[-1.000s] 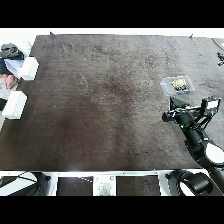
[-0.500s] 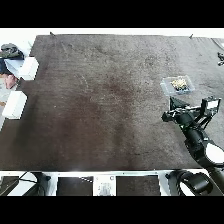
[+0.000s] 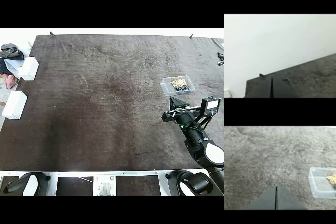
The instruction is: Fold the box and place the chain.
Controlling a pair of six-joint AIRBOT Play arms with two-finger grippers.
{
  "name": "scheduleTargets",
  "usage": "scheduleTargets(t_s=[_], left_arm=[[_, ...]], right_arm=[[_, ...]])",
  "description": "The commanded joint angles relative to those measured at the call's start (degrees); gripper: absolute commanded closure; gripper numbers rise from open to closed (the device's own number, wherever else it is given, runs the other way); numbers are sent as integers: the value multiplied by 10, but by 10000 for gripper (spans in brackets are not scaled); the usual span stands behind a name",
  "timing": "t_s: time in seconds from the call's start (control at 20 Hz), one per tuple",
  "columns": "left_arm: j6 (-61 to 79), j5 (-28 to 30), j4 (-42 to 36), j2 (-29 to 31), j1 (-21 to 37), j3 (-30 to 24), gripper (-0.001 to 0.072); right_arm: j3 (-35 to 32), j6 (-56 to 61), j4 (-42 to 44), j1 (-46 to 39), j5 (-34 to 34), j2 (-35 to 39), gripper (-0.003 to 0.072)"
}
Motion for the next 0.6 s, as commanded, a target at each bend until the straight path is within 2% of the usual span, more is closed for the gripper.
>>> scheduleTargets(t_s=[0.0, 0.2, 0.3, 0.55], left_arm=[[9, 106, -17, 86, -85, -97, 704], [14, 163, -32, 141, -144, -229, 703], [15, 176, -43, 151, -151, -273, 703], [17, 177, -109, 151, -151, -314, 703]], right_arm=[[0, 0, 0, 0, 0, 0, 700], [0, 0, 0, 0, 0, 0, 700], [0, 0, 0, 0, 0, 0, 700], [0, 0, 0, 0, 0, 0, 700]])
